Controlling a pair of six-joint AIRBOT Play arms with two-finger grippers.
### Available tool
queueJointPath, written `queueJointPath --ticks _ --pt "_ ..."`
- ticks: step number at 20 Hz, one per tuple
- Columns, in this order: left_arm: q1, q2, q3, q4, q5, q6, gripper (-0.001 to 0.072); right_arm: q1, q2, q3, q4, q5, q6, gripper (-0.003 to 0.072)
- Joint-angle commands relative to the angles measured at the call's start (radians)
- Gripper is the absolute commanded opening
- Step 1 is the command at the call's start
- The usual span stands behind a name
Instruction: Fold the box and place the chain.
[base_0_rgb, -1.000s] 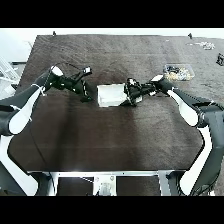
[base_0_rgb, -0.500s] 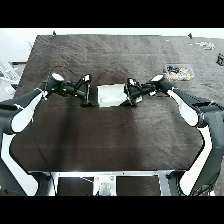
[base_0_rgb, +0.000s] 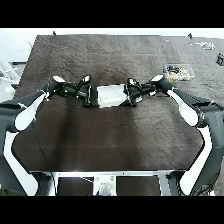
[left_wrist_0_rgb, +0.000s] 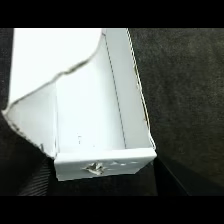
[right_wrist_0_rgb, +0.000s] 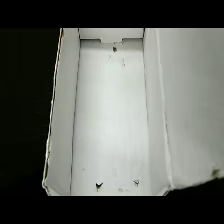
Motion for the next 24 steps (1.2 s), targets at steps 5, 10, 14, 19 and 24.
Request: queueJointPath --ticks 5,10,14,19,24 --pt "-0.009 -0.020 0.006 -0.019 0.155 0.015 0.0720 0.000 0.000 0.000 -0.001 0.001 0.000 0.0582" --pt "-0.009 -0.074 0.056 -0.033 0.119 0.021 0.0720 0.000 0.000 0.000 -0.001 0.001 0.000 0.0582" --pt "-0.009 -0.074 0.056 -0.059 0.112 0.074 0.0720 0.000 0.000 0.000 -0.001 0.001 0.000 0.0582" --pt "-0.009 -0.074 0.056 -0.089 0.080 0.138 0.0720 0.000 0.000 0.000 -0.001 0.001 0.000 0.0582" --pt "-0.010 -0.074 0.056 -0.108 0.027 0.156 0.0720 0.000 0.000 0.000 -0.001 0.001 0.000 0.0582"
